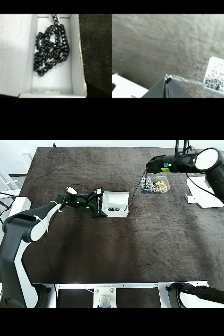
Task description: Fold the box and place the chain.
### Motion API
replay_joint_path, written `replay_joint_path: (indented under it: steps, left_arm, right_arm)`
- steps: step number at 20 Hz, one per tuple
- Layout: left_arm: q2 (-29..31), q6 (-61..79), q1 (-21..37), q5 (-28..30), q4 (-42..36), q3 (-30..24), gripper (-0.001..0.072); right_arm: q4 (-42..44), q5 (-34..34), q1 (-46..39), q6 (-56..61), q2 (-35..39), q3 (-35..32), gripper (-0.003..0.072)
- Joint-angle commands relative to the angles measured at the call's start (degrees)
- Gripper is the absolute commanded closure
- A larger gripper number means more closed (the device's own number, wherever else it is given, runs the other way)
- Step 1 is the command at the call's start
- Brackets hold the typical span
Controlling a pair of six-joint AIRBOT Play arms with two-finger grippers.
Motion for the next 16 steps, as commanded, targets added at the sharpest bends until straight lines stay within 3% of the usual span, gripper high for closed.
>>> replay_joint_path:
  steps: [1,9,16]
  left_arm:
    - [0.02,0.0,0.02,-0.02,0.0,0.04,0.0344]
    - [0.02,0.0,0.02,-0.42,0.0,0.04,0.0344]
    - [0.04,0.0,0.02,-0.48,0.0,0.02,0.0344]
  right_arm:
    - [-8.02,3.13,5.33,4.66,7.74,0.02,0.0681]
    - [-19.28,2.16,19.34,13.4,14.71,0.04,0.0682]
    - [-19.85,2.16,21.2,16.35,14.64,-1.7,0.0681]
